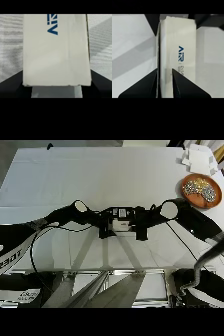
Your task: Fold the box and place the chain.
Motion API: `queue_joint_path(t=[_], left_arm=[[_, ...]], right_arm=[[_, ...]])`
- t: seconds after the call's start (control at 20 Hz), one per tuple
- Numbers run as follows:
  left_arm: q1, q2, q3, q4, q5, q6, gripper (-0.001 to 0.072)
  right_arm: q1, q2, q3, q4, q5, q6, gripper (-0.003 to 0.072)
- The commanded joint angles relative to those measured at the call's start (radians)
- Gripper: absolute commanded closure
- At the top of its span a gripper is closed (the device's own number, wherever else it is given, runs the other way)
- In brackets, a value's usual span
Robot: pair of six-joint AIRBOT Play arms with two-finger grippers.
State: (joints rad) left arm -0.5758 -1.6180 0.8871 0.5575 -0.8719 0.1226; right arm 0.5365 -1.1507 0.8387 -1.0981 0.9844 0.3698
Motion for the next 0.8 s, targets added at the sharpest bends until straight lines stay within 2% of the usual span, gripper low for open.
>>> queue_joint_path(t=[0.0, 0.1, 0.2, 0.25, 0.35, 0.5, 0.6, 0.75], left_arm=[[0.001, 0.000, 0.000, -0.001, 0.000, 0.000, 0.0437], [0.001, 0.000, 0.000, 0.000, 0.000, 0.000, 0.0437], [0.001, 0.000, 0.000, 0.000, 0.000, 0.000, 0.0437], [0.001, 0.000, 0.000, 0.000, 0.000, 0.000, 0.0437], [0.001, 0.000, 0.000, 0.000, 0.000, 0.000, 0.0437], [0.001, 0.000, 0.000, 0.000, 0.000, 0.000, 0.0437], [0.001, 0.000, 0.000, -0.001, 0.000, 0.000, 0.0437], [0.001, 0.000, 0.000, 0.000, 0.000, 0.000, 0.0437]], right_arm=[[0.001, 0.032, 0.001, 0.005, -0.024, 0.000, 0.0479], [-0.009, 0.062, 0.001, 0.027, -0.021, 0.002, 0.0493], [-0.049, 0.094, 0.001, 0.093, -0.012, 0.033, 0.0592], [-0.082, 0.104, 0.001, 0.149, 0.010, 0.043, 0.0675], [-0.153, 0.105, -0.019, 0.346, 0.031, 0.030, 0.0674], [-0.208, 0.103, -0.146, 0.691, -0.055, -0.132, 0.0675], [-0.208, 0.097, -0.236, 0.781, -0.132, -0.187, 0.0675], [-0.208, 0.064, -0.304, 0.780, -0.123, -0.196, 0.0674]])
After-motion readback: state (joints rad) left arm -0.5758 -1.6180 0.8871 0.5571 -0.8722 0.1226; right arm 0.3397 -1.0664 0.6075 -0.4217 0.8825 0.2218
